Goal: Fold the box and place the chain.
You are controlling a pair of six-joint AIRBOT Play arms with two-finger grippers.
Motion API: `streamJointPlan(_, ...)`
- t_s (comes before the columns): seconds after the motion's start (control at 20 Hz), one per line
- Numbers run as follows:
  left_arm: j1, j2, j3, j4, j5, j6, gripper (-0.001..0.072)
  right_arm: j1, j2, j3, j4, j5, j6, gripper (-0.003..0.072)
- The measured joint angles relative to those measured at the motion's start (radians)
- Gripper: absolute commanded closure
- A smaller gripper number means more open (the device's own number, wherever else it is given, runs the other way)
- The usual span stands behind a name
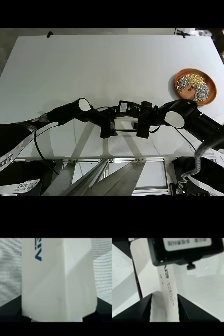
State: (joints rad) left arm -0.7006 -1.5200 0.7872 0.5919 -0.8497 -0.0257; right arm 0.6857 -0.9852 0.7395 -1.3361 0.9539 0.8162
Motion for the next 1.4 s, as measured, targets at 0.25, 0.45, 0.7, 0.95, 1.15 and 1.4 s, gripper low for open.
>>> streamJointPlan(0.25,0.0,0.0,0.0,-0.001,0.0,-0.002,0.0499,0.0,-0.031,-0.013,0.001,-0.005,0.018,0.0383)
streamJointPlan(0.45,0.0,0.0,0.0,-0.002,0.0,-0.003,0.0499,0.0,-0.044,-0.022,0.0,-0.02,0.03,0.0383)
streamJointPlan(0.7,0.0,0.0,0.0,-0.001,0.0,-0.001,0.0499,0.0,-0.05,-0.05,0.007,-0.033,0.044,0.0377)
streamJointPlan(0.95,0.0,0.0,0.0,0.0,0.0,0.0,0.0499,0.0,-0.037,-0.069,0.012,-0.027,0.045,0.0266)
streamJointPlan(1.15,0.0,0.0,0.0,0.002,0.0,0.003,0.0499,0.0,0.014,-0.073,0.015,-0.059,0.048,0.0202)
streamJointPlan(1.4,0.0,0.0,0.0,0.001,0.0,0.001,0.0499,0.0,0.113,-0.074,0.01,-0.108,0.048,0.025)
